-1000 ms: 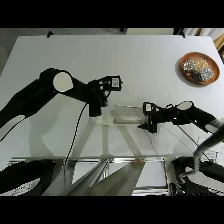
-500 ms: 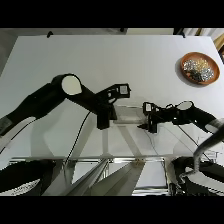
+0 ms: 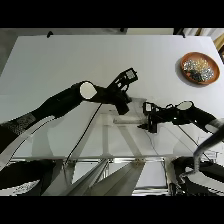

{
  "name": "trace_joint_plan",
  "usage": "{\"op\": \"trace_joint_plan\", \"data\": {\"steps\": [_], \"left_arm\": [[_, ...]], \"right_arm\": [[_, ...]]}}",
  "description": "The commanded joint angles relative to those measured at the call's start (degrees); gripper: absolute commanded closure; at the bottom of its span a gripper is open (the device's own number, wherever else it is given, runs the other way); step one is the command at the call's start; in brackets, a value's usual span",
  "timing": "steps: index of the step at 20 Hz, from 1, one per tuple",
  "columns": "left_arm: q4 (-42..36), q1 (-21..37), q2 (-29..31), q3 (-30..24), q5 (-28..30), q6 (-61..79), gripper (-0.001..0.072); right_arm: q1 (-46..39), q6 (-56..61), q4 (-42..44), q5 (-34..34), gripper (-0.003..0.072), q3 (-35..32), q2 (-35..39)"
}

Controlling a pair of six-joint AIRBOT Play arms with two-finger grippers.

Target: Fold the box and place the chain.

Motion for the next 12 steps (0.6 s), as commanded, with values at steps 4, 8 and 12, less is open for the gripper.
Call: {"op": "trace_joint_plan", "data": {"steps": [4, 8, 12], "left_arm": [[-1.05, 0.07, -7.28, -0.04, 4.44, -6.56, 0.0704], [-1.05, 0.07, -9.81, -0.04, 1.97, -7.17, 0.0705], [0.22, 0.09, -5.03, -0.04, 1.99, -4.83, 0.0705]], "right_arm": [[-0.04, 0.00, 0.00, -0.02, 0.0314, 0.04, 0.04], [-0.04, 0.00, 0.00, 0.00, 0.0314, 0.04, 0.02], [-0.04, 0.00, 0.00, 0.00, 0.0314, 0.04, 0.02]]}}
